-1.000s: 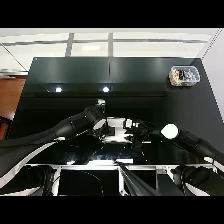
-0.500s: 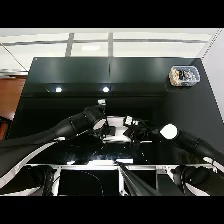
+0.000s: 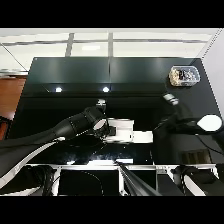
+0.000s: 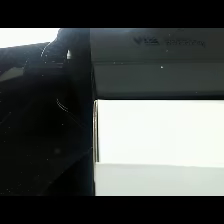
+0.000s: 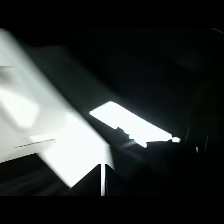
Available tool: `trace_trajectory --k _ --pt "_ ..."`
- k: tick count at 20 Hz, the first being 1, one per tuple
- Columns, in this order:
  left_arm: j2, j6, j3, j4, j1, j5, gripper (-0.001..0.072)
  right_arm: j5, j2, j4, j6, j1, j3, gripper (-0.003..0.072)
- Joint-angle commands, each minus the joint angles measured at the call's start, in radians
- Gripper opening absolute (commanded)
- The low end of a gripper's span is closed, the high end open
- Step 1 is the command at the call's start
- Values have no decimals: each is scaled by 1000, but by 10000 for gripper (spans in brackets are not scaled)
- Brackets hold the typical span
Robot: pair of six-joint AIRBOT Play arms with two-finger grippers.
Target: Fold the box and place the chain.
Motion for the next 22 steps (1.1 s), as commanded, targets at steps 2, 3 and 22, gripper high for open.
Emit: trace_trajectory --k 2,3,22 --pt "-3 0 1 0 0 -1 26 47 -19 -31 349 -268 -79 31" --pt "-6 0 1 0 0 -4 26 77 -55 14 322 -250 -105 31" --pt "-8 0 1 0 0 -6 26 64 -238 504 34 106 -73 665"
